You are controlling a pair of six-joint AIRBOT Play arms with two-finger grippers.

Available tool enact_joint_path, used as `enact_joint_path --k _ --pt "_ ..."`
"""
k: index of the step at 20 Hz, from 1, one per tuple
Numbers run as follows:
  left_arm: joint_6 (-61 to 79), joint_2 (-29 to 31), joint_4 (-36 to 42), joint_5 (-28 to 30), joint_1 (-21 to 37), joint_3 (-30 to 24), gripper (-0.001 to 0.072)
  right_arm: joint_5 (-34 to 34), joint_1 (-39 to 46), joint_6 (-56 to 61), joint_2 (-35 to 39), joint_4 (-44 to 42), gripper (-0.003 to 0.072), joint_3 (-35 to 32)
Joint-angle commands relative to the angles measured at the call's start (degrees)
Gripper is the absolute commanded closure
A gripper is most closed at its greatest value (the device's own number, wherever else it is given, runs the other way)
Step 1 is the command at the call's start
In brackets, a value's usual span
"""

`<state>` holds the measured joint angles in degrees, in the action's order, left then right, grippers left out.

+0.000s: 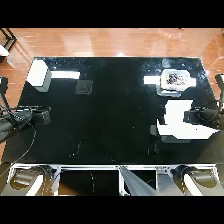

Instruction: Fold the box and place the chain.

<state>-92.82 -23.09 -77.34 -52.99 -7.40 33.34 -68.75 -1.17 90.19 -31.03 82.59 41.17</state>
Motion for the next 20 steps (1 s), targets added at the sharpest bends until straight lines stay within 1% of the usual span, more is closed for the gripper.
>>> enact_joint_path --k 1,16,18,19,20 --pt "0.02 -0.04 0.02 0.00 0.04 -0.02 0.0684 -0.02 -0.02 0.02 0.04 -0.02 0.0660 -0.02" --pt "0.00 -0.31 0.04 0.04 0.04 -0.02 0.0684 0.13 -0.02 0.02 0.04 -0.04 0.0660 -0.02" --pt "0.00 -0.76 -0.02 0.11 0.04 -0.02 0.0679 2.99 -0.02 0.02 0.04 -0.04 0.0660 -0.02" --pt "0.02 -1.16 -0.22 0.11 0.04 -0.02 0.0586 5.62 -0.02 0.00 0.04 -0.02 0.0659 -0.02" --pt "0.02 -1.66 -0.20 0.07 0.04 -0.02 0.0313 8.22 0.00 0.02 0.04 0.02 0.0659 -0.02"
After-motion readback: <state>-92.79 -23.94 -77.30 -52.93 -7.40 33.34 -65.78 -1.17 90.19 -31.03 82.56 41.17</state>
